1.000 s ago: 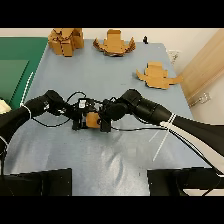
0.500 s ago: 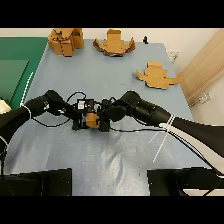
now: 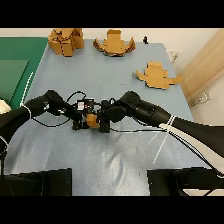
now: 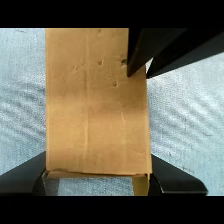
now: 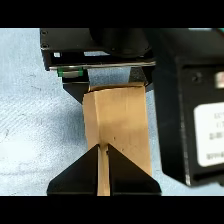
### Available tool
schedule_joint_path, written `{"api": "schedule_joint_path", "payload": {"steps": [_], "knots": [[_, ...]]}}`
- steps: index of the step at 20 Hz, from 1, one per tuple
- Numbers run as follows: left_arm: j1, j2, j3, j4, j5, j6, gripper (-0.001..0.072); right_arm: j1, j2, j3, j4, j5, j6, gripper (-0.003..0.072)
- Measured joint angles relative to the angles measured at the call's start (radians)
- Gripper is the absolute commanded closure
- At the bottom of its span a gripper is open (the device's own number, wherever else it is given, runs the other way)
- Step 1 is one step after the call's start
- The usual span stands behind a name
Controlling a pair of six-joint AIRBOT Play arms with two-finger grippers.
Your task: Fold the box.
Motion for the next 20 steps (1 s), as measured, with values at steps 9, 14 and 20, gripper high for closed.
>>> {"api": "schedule_joint_path", "payload": {"steps": [9, 14, 20], "knots": [[0.0, 0.0, 0.0, 0.0, 0.0, 0.002, 0.0531, 0.0, 0.016, 0.001, -0.032, 0.005, 0.0, 0.0668], [0.0, 0.0, 0.0, 0.001, 0.0, 0.002, 0.053, -0.002, 0.018, 0.001, -0.064, 0.019, 0.0, 0.0669], [0.0, 0.0, 0.0, 0.002, 0.0, 0.003, 0.053, -0.008, 0.014, 0.001, -0.092, 0.085, 0.0, 0.0669]]}}
